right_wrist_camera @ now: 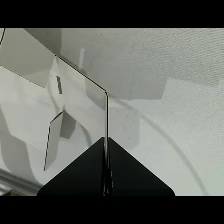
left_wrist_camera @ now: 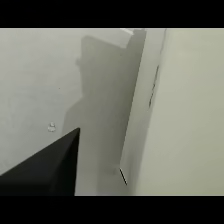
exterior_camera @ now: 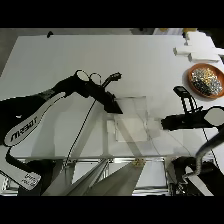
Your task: Fold the box and place the chain.
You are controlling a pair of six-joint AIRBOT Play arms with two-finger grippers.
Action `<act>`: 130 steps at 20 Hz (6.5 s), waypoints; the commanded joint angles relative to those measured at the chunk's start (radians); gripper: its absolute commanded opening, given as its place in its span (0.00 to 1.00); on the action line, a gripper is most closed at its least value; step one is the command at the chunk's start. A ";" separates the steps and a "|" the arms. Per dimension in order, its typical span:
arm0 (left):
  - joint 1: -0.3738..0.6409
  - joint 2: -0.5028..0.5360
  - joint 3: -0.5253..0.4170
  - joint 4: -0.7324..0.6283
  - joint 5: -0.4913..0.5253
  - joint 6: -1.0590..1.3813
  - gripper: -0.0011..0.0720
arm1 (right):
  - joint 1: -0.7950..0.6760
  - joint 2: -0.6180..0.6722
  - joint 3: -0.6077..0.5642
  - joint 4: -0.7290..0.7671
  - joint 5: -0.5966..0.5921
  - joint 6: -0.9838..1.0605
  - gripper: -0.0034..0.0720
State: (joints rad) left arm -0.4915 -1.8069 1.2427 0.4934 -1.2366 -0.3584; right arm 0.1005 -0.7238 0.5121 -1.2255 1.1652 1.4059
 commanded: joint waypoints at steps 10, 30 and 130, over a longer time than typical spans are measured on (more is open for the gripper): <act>-0.012 0.121 0.000 0.105 0.019 0.139 0.01 | 0.001 0.003 0.026 0.170 -0.002 -0.053 0.39; -0.146 0.319 -0.298 0.306 0.421 0.134 0.02 | 0.001 0.079 0.160 0.134 0.052 -0.079 0.44; -0.148 0.319 -0.298 0.284 0.402 0.257 0.03 | 0.107 -0.473 -0.099 0.706 -0.360 -1.884 0.68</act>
State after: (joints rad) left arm -0.6392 -1.4887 0.9447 0.7776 -0.8379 -0.1001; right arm 0.2081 -1.1923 0.4126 -0.5270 0.8108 -0.4423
